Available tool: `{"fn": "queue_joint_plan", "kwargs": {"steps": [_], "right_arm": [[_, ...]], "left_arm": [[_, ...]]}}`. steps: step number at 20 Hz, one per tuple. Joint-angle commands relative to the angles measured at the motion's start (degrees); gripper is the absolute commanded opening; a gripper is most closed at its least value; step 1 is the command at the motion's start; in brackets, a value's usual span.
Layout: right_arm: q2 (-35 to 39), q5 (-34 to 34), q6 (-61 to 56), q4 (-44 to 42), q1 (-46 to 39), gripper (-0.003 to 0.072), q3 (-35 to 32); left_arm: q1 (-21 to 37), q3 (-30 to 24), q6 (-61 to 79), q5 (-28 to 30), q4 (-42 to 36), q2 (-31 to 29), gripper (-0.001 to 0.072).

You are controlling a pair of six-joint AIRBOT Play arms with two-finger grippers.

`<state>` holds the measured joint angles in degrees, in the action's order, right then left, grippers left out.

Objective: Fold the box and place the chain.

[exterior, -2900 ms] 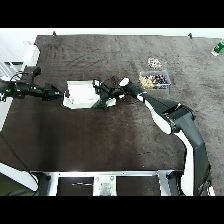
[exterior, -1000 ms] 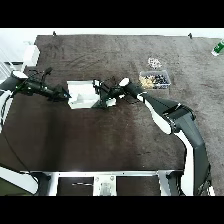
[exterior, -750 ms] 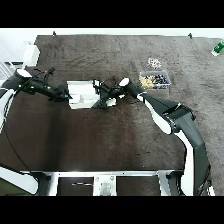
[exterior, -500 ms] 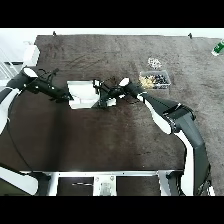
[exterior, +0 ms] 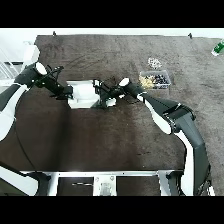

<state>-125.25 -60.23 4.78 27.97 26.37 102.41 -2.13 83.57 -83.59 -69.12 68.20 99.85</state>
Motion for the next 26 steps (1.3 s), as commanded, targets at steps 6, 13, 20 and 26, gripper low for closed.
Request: {"fn": "queue_joint_plan", "kwargs": {"steps": [6, 13, 20, 26], "right_arm": [[0.0, 0.0, 0.0, 0.1, 0.0, 0.0586, 0.0], [0.0, 0.0, 0.0, 0.1, 0.0, 0.0586, 0.0], [0.0, 0.0, 0.0, 0.1, 0.0, 0.0586, 0.0], [0.0, 0.0, 0.0, 0.1, 0.0, 0.0586, 0.0]], "left_arm": [[-3.4, 0.5, -4.6, 0.0, 5.2, 0.1, 0.0317], [-6.0, 0.5, -8.5, -0.1, 10.2, 1.4, 0.0307], [-7.1, 0.7, -11.6, 1.1, 14.6, 2.0, 0.0305], [-9.1, 1.5, -13.7, 1.0, 19.2, 2.1, 0.0287]]}}
